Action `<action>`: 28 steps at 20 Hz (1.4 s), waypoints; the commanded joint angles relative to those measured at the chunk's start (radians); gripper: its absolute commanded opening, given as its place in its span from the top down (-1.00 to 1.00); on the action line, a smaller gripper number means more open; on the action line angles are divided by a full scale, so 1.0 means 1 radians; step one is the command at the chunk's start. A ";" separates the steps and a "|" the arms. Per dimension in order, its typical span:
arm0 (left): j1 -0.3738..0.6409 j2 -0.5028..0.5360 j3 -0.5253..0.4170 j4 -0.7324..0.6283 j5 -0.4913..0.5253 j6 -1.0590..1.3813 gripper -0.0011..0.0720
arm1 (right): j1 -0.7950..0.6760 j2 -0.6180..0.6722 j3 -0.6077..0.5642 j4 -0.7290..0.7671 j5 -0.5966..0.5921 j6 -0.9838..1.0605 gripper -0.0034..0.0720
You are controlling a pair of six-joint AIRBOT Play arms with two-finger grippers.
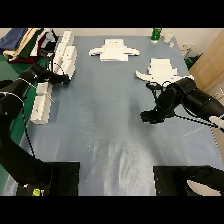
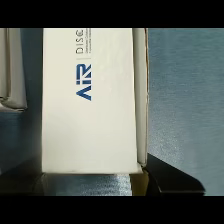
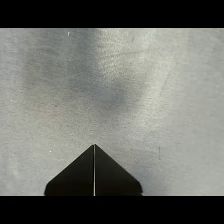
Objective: Fold the box.
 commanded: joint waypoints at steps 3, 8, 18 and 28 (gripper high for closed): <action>-0.029 0.034 0.001 0.037 -0.025 -0.008 -0.18 | 0.001 -0.001 0.001 0.000 0.000 0.000 0.90; -0.070 0.033 0.001 0.144 0.005 -0.138 -0.18 | 0.001 -0.001 0.001 0.000 0.000 0.000 0.90; -0.081 -0.007 0.001 0.468 0.008 -0.479 -0.19 | 0.001 -0.001 0.001 0.000 0.000 0.000 0.90; -0.095 -0.012 0.001 0.467 0.084 -0.495 -0.18 | 0.001 -0.001 0.001 0.000 0.000 0.000 0.90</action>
